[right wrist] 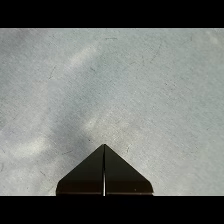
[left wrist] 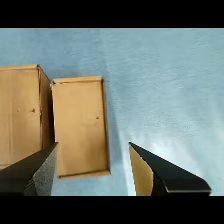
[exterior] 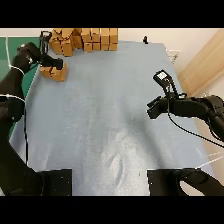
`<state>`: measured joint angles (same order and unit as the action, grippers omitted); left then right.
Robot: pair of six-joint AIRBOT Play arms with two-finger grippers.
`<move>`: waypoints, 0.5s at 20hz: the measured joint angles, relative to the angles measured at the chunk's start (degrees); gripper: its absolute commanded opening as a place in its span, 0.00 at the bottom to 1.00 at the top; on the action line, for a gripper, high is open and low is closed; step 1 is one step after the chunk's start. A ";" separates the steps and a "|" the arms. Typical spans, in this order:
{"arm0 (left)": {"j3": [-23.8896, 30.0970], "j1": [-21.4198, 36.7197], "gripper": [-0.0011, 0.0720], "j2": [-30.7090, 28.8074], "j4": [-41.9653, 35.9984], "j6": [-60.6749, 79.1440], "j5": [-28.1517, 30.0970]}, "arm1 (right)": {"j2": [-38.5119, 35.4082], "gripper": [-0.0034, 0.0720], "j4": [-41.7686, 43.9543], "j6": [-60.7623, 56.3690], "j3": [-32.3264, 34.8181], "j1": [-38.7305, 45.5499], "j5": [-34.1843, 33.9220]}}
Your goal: Fold the box.
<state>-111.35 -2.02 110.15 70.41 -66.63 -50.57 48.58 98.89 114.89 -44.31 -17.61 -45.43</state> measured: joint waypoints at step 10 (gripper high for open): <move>1.60 -1.03 0.03 -11.80 -24.68 13.55 -37.73 | 1.27 0.05 14.78 7.87 0.00 -0.74 0.96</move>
<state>-109.75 -3.05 98.35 45.74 -53.08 -88.29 49.84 113.67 122.76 -44.31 -18.35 -44.47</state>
